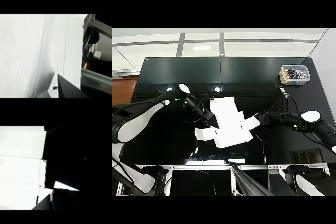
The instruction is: Fold the box and place the chain.
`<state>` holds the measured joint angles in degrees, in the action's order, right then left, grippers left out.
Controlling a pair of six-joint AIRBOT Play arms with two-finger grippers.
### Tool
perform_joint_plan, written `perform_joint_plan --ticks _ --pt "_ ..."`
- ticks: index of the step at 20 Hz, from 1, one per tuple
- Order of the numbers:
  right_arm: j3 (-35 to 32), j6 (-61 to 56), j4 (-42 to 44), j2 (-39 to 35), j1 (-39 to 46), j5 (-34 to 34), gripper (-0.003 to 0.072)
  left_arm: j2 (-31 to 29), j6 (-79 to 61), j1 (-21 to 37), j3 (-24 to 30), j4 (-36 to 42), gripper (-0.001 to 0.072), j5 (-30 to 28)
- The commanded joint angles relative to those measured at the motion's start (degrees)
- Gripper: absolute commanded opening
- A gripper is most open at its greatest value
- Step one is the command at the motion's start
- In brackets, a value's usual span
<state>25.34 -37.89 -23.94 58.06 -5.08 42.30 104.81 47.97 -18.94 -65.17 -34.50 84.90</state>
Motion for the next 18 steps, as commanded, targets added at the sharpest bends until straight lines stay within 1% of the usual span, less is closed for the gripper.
perform_joint_plan --ticks 1,5,7,9,11,14,16,17,18 --pt "0.0 0.0 -0.1 0.0 0.0 0.1 0.0014 0.9 1.3 0.0 -1.3 -0.6 0.0301 -0.3" --pt "0.0 0.0 -0.1 0.0 0.0 0.1 0.0014 0.9 2.0 1.5 -1.3 0.0 0.0302 -0.7" --pt "0.0 0.0 -0.1 0.0 0.0 0.1 0.0014 0.9 2.0 3.0 -1.3 2.3 0.0319 -1.3" --pt "0.0 0.0 -0.1 0.0 0.0 0.1 0.0014 0.9 2.0 4.4 -1.3 6.3 0.0403 -2.5" --pt "0.0 0.0 -0.1 0.0 0.0 0.2 0.0014 0.9 1.9 4.8 -1.3 8.0 0.0408 -2.7" --pt "0.0 0.0 -0.1 0.0 0.0 0.2 0.0014 1.1 1.3 4.2 -1.3 6.9 0.0401 -2.0" --pt "0.0 0.0 -0.1 0.0 0.0 0.6 0.0014 1.2 1.4 3.9 -1.3 6.9 0.0242 -2.7" --pt "0.0 0.0 -0.1 0.0 0.0 0.8 0.0014 1.2 1.4 3.9 -1.3 6.9 0.0212 -3.2" --pt "0.0 0.0 -0.1 0.0 0.0 0.9 0.0014 1.2 1.3 3.9 -1.3 6.9 0.011 -3.5"
